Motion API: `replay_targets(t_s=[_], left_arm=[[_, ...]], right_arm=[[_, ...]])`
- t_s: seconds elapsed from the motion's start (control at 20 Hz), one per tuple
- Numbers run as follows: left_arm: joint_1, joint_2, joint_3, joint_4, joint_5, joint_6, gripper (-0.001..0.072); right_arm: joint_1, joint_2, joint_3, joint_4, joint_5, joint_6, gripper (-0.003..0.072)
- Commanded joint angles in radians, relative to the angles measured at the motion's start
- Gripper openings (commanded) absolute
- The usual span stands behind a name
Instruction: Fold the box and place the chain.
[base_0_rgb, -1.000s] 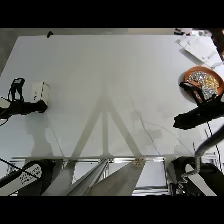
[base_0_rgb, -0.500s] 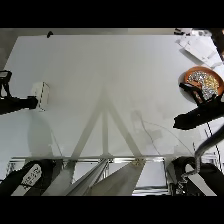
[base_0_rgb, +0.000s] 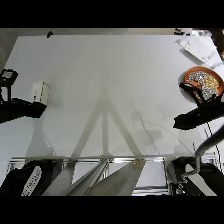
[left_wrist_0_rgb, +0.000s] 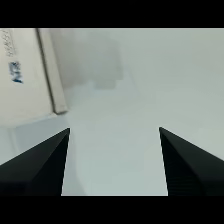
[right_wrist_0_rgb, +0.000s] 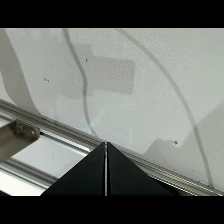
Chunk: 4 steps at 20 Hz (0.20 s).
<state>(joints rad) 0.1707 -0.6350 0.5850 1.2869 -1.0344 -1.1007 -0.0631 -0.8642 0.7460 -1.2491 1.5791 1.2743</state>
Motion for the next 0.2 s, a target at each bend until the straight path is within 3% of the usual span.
replay_targets(t_s=[0.0,0.15], left_arm=[[-0.031,0.019,0.001,-0.003,-0.082,-0.001,0.0592],[-0.031,0.019,0.001,-0.004,-0.051,-0.008,0.0594]], right_arm=[[0.000,0.000,0.000,0.000,0.000,0.000,0.0008],[0.000,0.000,0.000,0.000,0.000,0.000,0.0008]])
